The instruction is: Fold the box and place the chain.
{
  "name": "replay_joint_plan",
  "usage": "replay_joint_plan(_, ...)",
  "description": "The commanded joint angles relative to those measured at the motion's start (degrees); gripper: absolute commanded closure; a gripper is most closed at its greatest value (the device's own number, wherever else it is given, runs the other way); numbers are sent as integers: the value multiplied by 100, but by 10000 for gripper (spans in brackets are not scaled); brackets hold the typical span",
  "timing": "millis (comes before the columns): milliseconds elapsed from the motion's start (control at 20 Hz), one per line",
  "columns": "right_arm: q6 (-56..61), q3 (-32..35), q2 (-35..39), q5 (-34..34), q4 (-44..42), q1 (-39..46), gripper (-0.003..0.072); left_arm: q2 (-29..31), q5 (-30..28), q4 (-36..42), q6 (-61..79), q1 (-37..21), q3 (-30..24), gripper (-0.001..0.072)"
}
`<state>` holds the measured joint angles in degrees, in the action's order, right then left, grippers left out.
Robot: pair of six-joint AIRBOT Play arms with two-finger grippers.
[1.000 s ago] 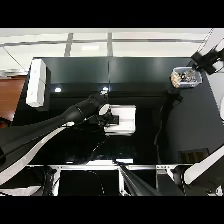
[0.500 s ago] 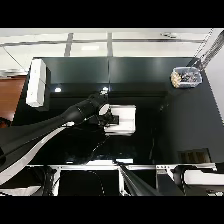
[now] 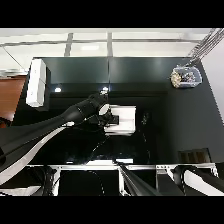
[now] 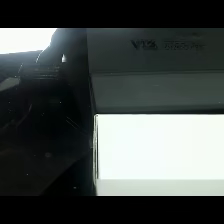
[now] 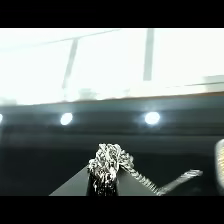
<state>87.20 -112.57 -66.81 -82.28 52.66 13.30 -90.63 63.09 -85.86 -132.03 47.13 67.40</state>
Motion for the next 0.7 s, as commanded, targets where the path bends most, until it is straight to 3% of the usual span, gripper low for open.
replay_joint_plan(0, -81, 573, 590, -258, -168, -428, 680, 0, 0, 2, 2, -4, 4, 680)
replay_joint_plan(400, -83, 898, 761, -1329, -170, -1759, 680, 0, -2, 0, 2, -4, 4, 680)
replay_joint_plan(650, -70, 898, 761, -1504, -173, -2269, 681, 0, 7, 0, 2, -4, 4, 680)
